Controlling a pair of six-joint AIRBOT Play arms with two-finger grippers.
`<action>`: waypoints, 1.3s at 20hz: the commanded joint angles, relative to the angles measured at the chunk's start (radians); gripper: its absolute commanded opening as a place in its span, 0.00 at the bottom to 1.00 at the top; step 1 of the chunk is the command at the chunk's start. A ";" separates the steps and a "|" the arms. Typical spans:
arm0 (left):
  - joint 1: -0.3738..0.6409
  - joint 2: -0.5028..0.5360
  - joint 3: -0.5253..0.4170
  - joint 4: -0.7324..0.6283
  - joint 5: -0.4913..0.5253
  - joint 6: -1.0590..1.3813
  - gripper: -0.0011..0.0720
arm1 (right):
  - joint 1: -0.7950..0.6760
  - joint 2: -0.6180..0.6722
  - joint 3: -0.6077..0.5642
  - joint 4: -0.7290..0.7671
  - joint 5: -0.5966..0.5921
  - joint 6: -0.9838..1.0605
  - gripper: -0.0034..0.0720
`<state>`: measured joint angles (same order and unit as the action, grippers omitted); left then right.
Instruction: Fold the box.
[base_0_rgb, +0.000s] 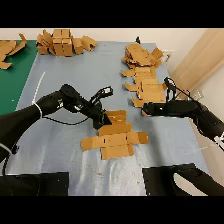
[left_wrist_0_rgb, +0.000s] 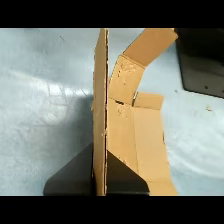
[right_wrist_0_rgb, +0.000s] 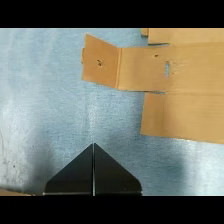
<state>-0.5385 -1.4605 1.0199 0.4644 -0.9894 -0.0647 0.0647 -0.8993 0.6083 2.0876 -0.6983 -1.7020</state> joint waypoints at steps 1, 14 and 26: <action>-0.074 0.069 -0.049 0.013 0.182 0.054 0.03 | -0.002 -0.008 0.001 -0.002 0.002 0.000 0.05; -0.129 0.150 -0.213 -0.003 0.190 0.136 0.03 | 0.000 -0.030 0.001 0.003 0.002 -0.027 0.05; -0.055 0.159 -0.193 0.003 0.280 0.199 0.03 | 0.000 -0.030 0.001 0.003 0.002 -0.027 0.05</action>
<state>-0.6327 -1.3045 0.8101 0.4679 -0.7517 0.0769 0.0635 -0.9287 0.6083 2.0903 -0.6960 -1.7287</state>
